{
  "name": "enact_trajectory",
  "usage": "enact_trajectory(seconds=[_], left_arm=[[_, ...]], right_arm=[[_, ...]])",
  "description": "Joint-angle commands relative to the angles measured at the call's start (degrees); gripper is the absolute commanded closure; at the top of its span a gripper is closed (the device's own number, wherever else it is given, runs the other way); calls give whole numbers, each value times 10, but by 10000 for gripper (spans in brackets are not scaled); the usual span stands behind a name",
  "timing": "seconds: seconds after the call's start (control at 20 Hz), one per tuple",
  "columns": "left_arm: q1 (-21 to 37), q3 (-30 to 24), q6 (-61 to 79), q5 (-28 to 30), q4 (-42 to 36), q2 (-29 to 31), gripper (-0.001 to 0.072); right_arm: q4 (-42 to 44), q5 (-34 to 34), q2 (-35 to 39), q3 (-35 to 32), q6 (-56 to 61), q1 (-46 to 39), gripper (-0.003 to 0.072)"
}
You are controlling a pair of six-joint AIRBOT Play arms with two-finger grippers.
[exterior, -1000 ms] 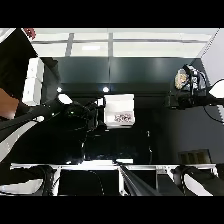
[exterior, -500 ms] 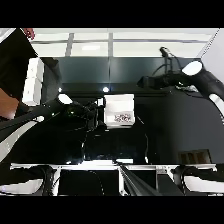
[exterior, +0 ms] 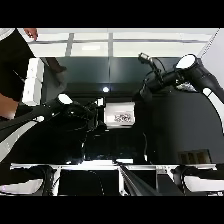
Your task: Fold the box and place the chain.
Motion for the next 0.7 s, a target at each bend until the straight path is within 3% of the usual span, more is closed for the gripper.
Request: enact_trajectory(seconds=[0.0, 0.15, 0.65], left_arm=[[0, 0, 0, 0, 0, 0, 318], [0, 0, 0, 0, 0, 0, 318], [0, 0, 0, 0, 0, 0, 318]], right_arm=[[-33, 13, 33, -55, -41, 16, -18], [-31, -38, 33, -89, -100, 46, -18], [-77, -38, 34, -89, -107, 106, -19]])
